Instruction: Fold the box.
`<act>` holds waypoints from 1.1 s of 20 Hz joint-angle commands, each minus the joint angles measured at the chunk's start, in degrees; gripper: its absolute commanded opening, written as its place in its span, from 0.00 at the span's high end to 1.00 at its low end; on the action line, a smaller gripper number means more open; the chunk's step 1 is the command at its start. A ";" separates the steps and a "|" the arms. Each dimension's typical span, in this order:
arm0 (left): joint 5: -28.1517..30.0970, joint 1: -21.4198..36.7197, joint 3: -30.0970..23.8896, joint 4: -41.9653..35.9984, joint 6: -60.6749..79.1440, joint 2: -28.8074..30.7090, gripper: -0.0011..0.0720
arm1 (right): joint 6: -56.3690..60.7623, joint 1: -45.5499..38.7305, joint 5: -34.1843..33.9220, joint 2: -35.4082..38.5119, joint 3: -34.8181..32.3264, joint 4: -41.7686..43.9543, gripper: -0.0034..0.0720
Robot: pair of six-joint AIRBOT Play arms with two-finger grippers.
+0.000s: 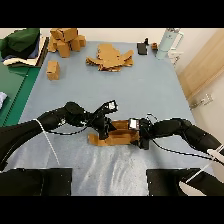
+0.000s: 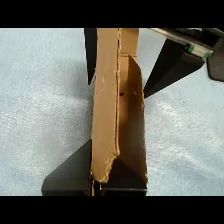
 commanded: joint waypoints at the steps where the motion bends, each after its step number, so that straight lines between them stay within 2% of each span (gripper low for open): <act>1: 0.07 0.00 -0.02 0.00 0.02 0.02 0.97 | -0.02 -0.02 0.37 -1.16 0.02 -0.24 0.09; 22: 0.07 0.00 0.00 0.00 0.02 0.02 0.97 | -1.09 0.85 1.20 -3.48 0.04 1.09 0.09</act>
